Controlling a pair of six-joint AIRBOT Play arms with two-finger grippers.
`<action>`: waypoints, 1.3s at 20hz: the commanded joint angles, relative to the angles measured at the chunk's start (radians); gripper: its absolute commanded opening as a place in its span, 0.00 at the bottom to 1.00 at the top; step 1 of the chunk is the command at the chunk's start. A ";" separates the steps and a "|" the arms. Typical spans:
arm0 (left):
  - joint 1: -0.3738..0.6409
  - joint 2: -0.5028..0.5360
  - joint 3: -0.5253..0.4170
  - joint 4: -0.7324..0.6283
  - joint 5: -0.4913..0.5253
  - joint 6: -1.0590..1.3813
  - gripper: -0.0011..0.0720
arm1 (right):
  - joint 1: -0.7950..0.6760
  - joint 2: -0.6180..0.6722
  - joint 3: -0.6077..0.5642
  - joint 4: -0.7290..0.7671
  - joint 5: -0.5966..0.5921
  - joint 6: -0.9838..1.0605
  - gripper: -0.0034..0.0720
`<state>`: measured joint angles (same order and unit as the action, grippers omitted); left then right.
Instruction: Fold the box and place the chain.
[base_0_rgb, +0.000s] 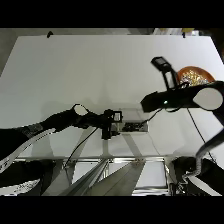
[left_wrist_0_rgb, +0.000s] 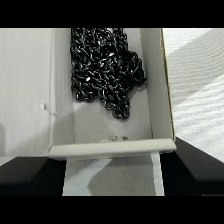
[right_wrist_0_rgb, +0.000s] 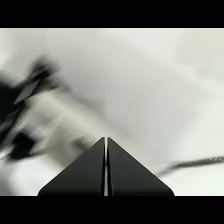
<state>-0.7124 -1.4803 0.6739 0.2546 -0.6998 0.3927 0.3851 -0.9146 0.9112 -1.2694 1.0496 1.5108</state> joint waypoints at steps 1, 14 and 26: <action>0.000 0.000 0.000 0.000 0.000 0.000 0.39 | -0.194 -0.042 0.017 -0.150 0.001 -0.001 0.06; 0.000 0.000 0.000 0.000 0.000 0.000 0.39 | -0.352 -0.418 -0.058 -0.230 -0.014 -0.001 0.55; 0.000 0.000 0.000 0.000 0.000 0.000 0.39 | -0.344 -0.473 -0.064 -0.226 -0.040 0.000 0.26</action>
